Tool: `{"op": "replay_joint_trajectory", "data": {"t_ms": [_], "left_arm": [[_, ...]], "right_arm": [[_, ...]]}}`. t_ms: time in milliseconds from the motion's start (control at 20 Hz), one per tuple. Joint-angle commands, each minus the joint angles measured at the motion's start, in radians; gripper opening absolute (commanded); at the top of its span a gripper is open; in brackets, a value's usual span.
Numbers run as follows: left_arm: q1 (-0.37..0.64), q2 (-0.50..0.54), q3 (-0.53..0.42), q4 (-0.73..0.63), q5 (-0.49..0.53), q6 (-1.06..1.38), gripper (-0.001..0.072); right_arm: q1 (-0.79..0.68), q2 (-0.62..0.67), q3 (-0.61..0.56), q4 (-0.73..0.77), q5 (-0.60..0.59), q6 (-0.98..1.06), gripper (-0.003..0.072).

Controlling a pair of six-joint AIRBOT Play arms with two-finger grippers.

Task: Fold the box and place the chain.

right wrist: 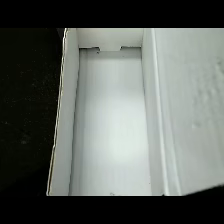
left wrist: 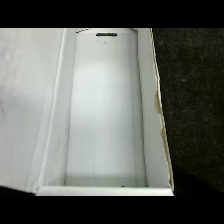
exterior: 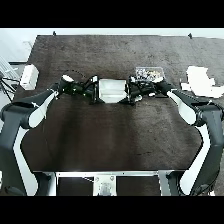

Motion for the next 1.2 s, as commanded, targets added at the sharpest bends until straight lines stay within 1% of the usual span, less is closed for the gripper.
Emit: {"op": "replay_joint_trajectory", "data": {"t_ms": [0,200,250,300,350,550,650,750,1000,1100,1150], "left_arm": [[0.000,0.001,0.001,-0.001,0.001,-0.001,0.0457],[0.000,0.001,0.001,-0.001,0.001,-0.001,0.0457],[0.000,0.001,0.001,-0.001,0.001,-0.001,0.0457],[0.000,0.001,0.001,-0.001,0.001,-0.001,0.0457],[0.000,0.001,0.001,-0.001,0.001,-0.001,0.0457],[0.000,0.001,0.001,-0.001,0.001,-0.001,0.0457],[0.000,0.001,0.001,-0.001,0.001,-0.001,0.0456],[0.000,0.001,0.001,-0.001,0.001,-0.001,0.0457],[0.000,0.001,0.001,-0.001,0.001,0.000,0.0457],[0.000,0.001,0.001,-0.001,0.001,0.000,0.0457],[0.000,0.001,0.001,-0.001,0.001,-0.001,0.0457]], "right_arm": [[0.001,0.000,0.000,0.000,0.001,0.000,0.0496],[0.001,0.000,0.000,0.000,0.001,0.001,0.0496],[0.001,0.000,0.000,0.000,0.001,0.000,0.0526],[0.000,0.000,0.000,0.005,0.001,0.000,0.0661],[0.000,0.000,0.000,0.005,0.003,0.000,0.0717],[-0.012,0.011,0.002,0.001,0.021,0.000,0.0720],[-0.030,0.026,0.002,-0.005,0.056,0.002,0.0720],[-0.054,0.051,0.002,-0.017,0.080,0.024,0.0720],[-0.120,0.129,0.002,-0.108,0.087,0.142,0.0720],[-0.145,0.162,0.002,-0.106,0.123,0.148,0.0718],[-0.149,0.179,0.002,-0.099,0.148,0.149,0.0686]]}}
